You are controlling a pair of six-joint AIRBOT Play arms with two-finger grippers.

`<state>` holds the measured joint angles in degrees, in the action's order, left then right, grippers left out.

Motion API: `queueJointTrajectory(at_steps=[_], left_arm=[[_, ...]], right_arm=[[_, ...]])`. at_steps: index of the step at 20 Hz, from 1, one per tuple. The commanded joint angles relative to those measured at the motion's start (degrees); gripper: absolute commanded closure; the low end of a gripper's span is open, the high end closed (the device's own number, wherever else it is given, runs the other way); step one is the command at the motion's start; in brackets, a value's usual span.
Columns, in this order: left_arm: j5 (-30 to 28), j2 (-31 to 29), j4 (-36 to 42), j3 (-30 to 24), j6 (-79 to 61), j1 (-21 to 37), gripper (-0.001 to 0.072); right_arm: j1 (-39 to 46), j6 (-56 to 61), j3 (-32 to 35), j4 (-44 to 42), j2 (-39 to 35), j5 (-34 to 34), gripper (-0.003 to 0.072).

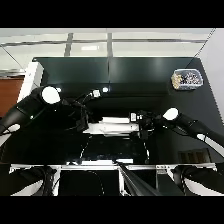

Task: Fold the box and place the chain.

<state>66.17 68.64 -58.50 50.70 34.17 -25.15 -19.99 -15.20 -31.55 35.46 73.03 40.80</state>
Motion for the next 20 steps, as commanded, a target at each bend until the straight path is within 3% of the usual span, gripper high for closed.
queueJointTrajectory(at_steps=[1,3,5,9,10,14,17,20], left_arm=[[4.04,-0.09,14.95,-4.07,3.34,-0.76,0.0684],[-4.55,0.39,29.14,-7.78,-3.76,-0.9,0.0684],[-16.17,1.33,38.32,-9.38,-7.32,-0.66,0.0684],[-39.32,4.28,34.73,-9.14,-7.93,-3.15,0.0685],[-40.48,5.27,32.46,-8.63,-7.91,-3.48,0.0685],[-32.35,10.69,22.32,-5.75,-3.54,-3.43,0.0685],[-28.0,12.87,21.0,-5.42,-2.47,-3.43,0.0685],[-27.96,11.72,19.02,-4.48,-2.45,-3.37,0.0685]], right_arm=[[-0.02,0.02,-0.02,0.02,0.02,0.09,0.0532],[0.0,0.02,-0.02,0.0,0.02,0.09,0.0532],[-0.02,0.02,-0.02,0.0,0.02,0.09,0.0532],[-0.02,0.02,-0.02,0.0,0.02,0.09,0.0532],[0.0,0.02,-0.02,0.0,0.02,0.09,0.0532],[-0.02,0.0,-0.02,0.02,0.02,0.09,0.0532],[-0.02,0.02,-0.02,0.0,0.02,0.09,0.0532],[0.0,0.02,-0.02,0.0,0.02,0.07,0.0531]])
